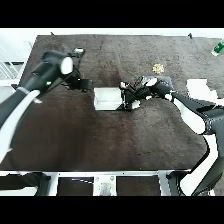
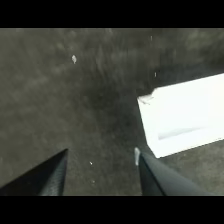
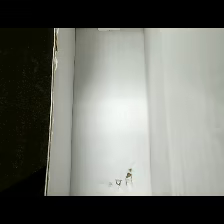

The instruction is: Fold the box and place the chain.

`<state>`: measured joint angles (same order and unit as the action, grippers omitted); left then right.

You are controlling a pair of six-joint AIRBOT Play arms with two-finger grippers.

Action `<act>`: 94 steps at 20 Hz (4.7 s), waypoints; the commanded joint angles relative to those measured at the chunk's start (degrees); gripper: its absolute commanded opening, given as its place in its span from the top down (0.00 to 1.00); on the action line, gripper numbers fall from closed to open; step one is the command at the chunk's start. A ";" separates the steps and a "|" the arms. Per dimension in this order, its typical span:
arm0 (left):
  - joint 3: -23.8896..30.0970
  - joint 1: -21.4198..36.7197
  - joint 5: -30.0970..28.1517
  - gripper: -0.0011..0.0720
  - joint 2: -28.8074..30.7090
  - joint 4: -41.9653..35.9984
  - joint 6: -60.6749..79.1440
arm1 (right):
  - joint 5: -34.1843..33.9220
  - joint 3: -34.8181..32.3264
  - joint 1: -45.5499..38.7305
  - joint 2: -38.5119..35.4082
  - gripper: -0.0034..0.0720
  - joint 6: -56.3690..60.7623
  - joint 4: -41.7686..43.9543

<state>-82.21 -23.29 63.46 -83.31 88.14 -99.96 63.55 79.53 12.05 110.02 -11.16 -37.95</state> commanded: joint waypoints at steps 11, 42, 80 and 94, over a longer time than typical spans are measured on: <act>25.44 16.79 -24.41 0.32 7.58 -55.91 72.78 | -0.04 -0.02 0.00 -0.02 0.28 0.02 0.02; 4.61 19.32 8.28 0.00 -23.02 -56.48 125.96 | -0.04 -0.02 0.00 -0.02 0.28 0.02 0.02; 4.59 13.55 0.02 0.00 -24.22 -54.62 119.86 | -0.04 -0.02 0.00 -0.02 0.28 0.02 0.02; 3.89 10.47 -2.01 0.00 -25.64 -54.25 119.23 | -0.04 -0.02 0.00 -0.02 0.28 0.02 0.02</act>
<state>-78.26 -12.23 61.58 -108.92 33.85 19.33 63.51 79.53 12.05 110.02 -11.16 -37.93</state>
